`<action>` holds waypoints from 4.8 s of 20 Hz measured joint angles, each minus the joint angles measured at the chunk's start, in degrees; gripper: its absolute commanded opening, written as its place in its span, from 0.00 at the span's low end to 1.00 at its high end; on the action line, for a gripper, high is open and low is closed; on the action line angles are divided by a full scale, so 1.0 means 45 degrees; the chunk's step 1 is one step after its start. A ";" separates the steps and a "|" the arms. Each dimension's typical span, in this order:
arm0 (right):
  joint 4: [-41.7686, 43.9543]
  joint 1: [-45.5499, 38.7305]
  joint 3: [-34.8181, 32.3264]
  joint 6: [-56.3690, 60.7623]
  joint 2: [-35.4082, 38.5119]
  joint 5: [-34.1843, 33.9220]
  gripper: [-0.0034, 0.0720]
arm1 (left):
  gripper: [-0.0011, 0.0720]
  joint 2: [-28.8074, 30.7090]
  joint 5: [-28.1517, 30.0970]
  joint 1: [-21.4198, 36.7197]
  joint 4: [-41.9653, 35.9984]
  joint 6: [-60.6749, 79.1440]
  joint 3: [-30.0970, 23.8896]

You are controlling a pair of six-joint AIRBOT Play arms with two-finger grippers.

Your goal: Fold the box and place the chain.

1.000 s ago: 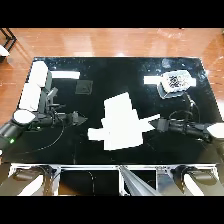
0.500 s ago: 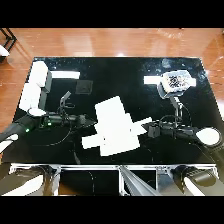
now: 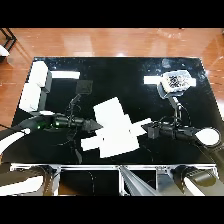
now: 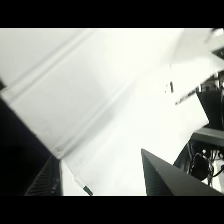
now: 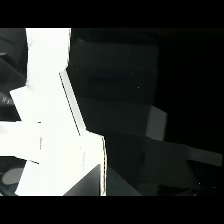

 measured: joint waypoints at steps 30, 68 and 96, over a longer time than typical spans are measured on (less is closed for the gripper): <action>-0.0423 0.0000 0.0000 0.0083 0.0000 0.0253 0.96 | 0.04 -0.0257 -0.0976 -0.0894 0.1273 0.2501 0.1180; -0.3677 -0.0869 -0.0228 -0.9612 0.0000 0.2021 0.98 | 0.04 0.3099 0.6557 -0.4367 0.5790 0.4974 0.0131; -0.2807 0.5280 -0.0316 -1.0962 -0.2968 -0.2302 0.98 | 0.04 0.1520 0.4265 -0.3905 0.7305 0.5455 0.1962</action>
